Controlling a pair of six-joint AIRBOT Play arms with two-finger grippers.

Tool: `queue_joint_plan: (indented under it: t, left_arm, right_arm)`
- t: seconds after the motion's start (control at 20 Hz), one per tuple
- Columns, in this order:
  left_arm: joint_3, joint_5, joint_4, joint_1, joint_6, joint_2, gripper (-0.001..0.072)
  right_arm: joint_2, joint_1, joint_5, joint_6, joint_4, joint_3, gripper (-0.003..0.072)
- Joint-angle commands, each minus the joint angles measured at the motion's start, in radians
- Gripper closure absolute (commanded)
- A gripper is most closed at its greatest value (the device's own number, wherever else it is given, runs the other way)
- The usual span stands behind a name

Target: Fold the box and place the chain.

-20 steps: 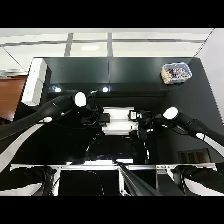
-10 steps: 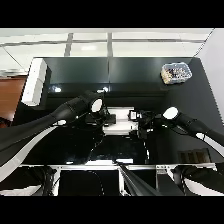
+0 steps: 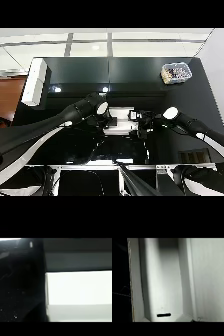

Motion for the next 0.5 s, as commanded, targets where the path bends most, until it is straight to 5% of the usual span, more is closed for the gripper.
queue_joint_plan:
  t: [0.0,0.15,0.25,0.4,0.45]
  left_arm:
    - [0.026,0.006,0.000,-0.007,-0.005,-0.011,0.0685]
    - [0.027,0.000,-0.005,-0.007,-0.008,-0.011,0.0635]
    - [0.031,-0.005,-0.007,-0.007,-0.008,-0.011,0.0301]
    - [0.031,-0.018,0.006,-0.006,-0.008,-0.011,0.0320]
    - [0.031,-0.016,0.011,-0.006,-0.011,-0.011,0.0486]
  right_arm:
    - [0.000,0.000,0.001,-0.001,0.000,0.000,0.0589]
    - [0.000,0.000,0.000,-0.001,0.000,0.000,0.0588]
    - [0.000,0.000,0.001,-0.001,0.000,0.000,0.0588]
    - [0.000,0.000,0.000,-0.001,0.000,0.000,0.0589]
    - [0.000,0.000,0.001,-0.001,0.000,0.000,0.0589]
